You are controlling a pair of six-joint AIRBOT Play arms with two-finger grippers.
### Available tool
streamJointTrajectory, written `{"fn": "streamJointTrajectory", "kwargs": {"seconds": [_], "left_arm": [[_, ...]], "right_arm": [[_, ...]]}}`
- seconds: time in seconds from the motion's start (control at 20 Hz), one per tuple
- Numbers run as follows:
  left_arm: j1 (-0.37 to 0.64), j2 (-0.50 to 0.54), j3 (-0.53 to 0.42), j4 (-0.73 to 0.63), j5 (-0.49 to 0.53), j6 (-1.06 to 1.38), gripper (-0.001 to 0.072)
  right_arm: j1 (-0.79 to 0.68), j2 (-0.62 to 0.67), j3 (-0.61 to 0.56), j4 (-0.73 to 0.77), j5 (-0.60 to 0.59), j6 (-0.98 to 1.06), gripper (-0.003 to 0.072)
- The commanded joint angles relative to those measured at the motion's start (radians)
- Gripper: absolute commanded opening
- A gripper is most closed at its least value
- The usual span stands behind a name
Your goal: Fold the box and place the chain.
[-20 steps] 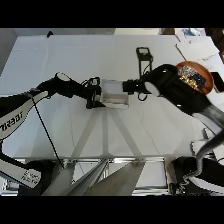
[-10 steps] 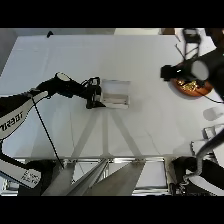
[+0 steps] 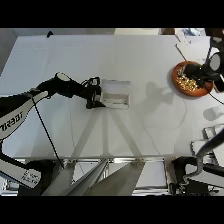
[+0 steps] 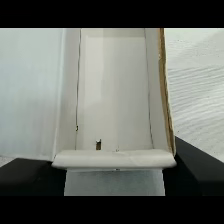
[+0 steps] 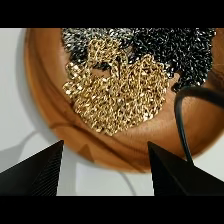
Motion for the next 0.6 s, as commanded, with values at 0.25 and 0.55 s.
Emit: {"fn": "streamJointTrajectory", "kwargs": {"seconds": [0.25,0.55], "left_arm": [[0.001,0.0,0.0,0.0,0.0,0.0,0.0221],[0.001,0.0,0.0,0.0,0.0,0.0,0.0221]], "right_arm": [[-0.044,-0.233,0.001,0.01,-0.181,0.048,0.0582],[-0.04,-0.278,0.001,0.017,-0.171,0.11,0.046]]}}
